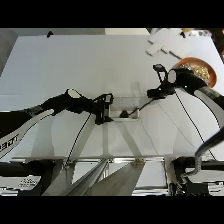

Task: Fold the box and place the chain.

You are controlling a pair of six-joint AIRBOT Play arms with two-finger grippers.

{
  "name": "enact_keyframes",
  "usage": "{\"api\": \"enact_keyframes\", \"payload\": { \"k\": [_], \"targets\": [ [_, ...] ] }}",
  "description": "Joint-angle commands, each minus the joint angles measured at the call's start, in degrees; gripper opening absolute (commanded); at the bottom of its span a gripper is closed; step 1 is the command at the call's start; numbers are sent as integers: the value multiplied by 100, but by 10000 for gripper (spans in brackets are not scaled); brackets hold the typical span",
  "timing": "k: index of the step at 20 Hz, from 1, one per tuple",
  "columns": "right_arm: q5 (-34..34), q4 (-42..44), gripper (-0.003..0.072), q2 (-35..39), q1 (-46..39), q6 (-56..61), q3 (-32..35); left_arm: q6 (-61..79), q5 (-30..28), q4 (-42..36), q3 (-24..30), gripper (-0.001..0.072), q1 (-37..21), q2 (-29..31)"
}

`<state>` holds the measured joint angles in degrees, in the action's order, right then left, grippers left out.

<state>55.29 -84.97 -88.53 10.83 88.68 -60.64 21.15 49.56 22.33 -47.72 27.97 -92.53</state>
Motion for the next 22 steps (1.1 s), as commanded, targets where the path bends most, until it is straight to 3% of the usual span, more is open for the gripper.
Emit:
{"api": "enact_keyframes", "payload": {
  "k": [1,5,12,17,22],
  "targets": [
    [127,11,18,7,20,-116,0,2,-2,0,-2,206,-2,4],
    [511,11,17,372,251,-476,0,2,-2,0,-2,206,-2,4],
    [876,238,18,2223,1086,-468,2,2,-2,0,-2,206,-2,4],
    [822,549,18,3287,1853,-245,2,2,-2,0,-2,206,-2,4],
    [295,651,18,3740,2597,326,2,2,-2,0,-2,206,-2,4]
  ]
}}
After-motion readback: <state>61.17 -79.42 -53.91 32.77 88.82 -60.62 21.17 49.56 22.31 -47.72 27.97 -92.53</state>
